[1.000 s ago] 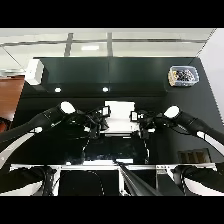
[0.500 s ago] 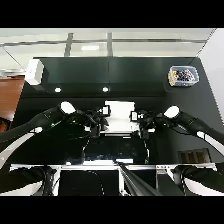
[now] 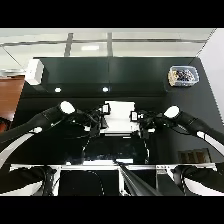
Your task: Fold the box and place the chain.
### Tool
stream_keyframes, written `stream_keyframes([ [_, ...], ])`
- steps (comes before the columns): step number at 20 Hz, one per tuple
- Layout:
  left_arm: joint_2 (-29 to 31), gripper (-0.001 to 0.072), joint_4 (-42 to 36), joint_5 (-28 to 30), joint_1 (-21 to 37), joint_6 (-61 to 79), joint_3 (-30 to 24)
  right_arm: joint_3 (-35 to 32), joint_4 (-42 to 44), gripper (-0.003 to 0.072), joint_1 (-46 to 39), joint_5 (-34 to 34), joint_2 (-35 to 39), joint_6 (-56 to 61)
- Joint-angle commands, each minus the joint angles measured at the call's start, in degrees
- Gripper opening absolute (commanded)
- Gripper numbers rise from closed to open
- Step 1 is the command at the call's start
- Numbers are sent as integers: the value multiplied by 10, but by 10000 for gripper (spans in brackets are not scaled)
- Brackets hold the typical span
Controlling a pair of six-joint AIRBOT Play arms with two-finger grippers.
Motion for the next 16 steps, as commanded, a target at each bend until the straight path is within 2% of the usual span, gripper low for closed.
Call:
stream_keyframes([
  [1,35,23,124,1,13,-179,9,0,0,411,0,0,0,0],
  [5,137,23,365,-39,70,-535,12,0,0,411,0,0,0,0],
  [7,173,23,401,-78,121,-677,12,0,0,410,0,0,0,0],
  [9,181,24,374,-141,182,-819,12,0,0,411,0,0,0,0],
  [11,177,25,272,-178,240,-869,-12,0,0,411,0,0,0,0],
  [14,163,25,90,-168,287,-794,-74,0,0,411,0,0,0,0],
  [16,141,24,62,-146,285,-789,-95,0,0,411,0,0,0,0],
])
